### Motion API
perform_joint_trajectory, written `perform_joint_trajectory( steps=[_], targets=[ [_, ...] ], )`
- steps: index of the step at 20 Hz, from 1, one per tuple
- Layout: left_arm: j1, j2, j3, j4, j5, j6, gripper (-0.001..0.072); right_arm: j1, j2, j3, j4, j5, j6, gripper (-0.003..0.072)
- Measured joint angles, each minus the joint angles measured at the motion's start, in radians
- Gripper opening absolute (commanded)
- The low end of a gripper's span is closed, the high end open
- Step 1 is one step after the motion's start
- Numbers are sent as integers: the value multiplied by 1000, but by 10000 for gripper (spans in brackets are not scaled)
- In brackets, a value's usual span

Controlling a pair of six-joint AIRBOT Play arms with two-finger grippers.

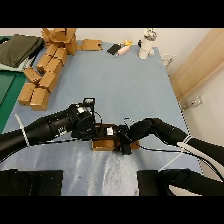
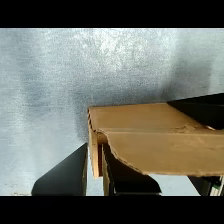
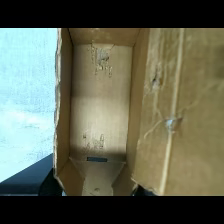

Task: Fold the box.

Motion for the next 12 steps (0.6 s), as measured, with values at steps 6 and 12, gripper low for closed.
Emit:
perform_joint_trajectory(
  steps=[6, 12],
  targets=[
    [1, 0, -4, 22, 9, 0, 139, 0, 0, 0, 0, 1, -2, 517],
    [5, -28, -8, 26, 15, -3, 139, 0, 0, 0, -1, 1, -3, 517]
  ],
)
